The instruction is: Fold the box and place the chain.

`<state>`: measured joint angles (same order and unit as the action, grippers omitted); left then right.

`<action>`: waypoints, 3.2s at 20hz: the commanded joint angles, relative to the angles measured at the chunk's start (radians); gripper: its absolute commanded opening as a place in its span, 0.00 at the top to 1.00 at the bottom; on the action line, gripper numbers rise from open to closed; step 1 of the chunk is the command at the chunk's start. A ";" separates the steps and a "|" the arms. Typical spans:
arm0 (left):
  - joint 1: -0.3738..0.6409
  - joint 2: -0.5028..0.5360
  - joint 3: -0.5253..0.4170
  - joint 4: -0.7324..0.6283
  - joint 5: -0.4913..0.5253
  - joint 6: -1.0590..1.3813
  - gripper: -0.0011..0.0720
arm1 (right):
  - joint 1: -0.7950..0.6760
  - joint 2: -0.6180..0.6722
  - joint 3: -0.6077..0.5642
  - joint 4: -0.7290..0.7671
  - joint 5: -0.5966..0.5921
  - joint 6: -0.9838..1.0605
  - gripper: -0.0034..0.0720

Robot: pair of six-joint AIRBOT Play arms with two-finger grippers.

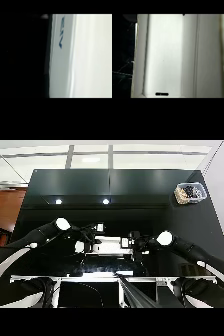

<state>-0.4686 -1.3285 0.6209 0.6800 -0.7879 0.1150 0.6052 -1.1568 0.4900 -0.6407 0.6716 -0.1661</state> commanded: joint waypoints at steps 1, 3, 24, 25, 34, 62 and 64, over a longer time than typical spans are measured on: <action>0.000 0.000 0.000 -0.008 0.000 0.000 0.95 | -0.001 -0.023 0.000 0.001 -0.026 -0.023 0.04; 0.000 0.000 0.000 -0.008 0.000 0.000 0.95 | -0.001 -0.032 0.000 -0.002 -0.029 -0.023 0.03; 0.000 0.000 0.000 -0.008 0.001 0.000 0.95 | -0.048 -0.036 0.000 -0.010 0.005 -0.008 0.04; 0.000 0.000 0.000 -0.008 0.001 0.000 0.95 | -0.048 -0.036 0.000 -0.010 0.006 -0.008 0.04; 0.000 0.000 0.000 -0.008 0.001 0.000 0.94 | -0.048 -0.040 0.000 -0.006 0.005 -0.008 0.26; 0.257 0.317 0.001 0.043 -0.505 -0.663 0.95 | -0.048 -0.053 0.000 -0.002 0.005 -0.007 0.26; 0.255 0.317 -0.002 -0.024 -0.576 -0.663 0.95 | -0.048 -0.053 0.000 0.002 0.005 -0.007 0.26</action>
<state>-0.2211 -1.0180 0.6216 0.7757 -1.2087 -0.5163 0.5571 -1.2095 0.4904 -0.6441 0.6758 -0.1734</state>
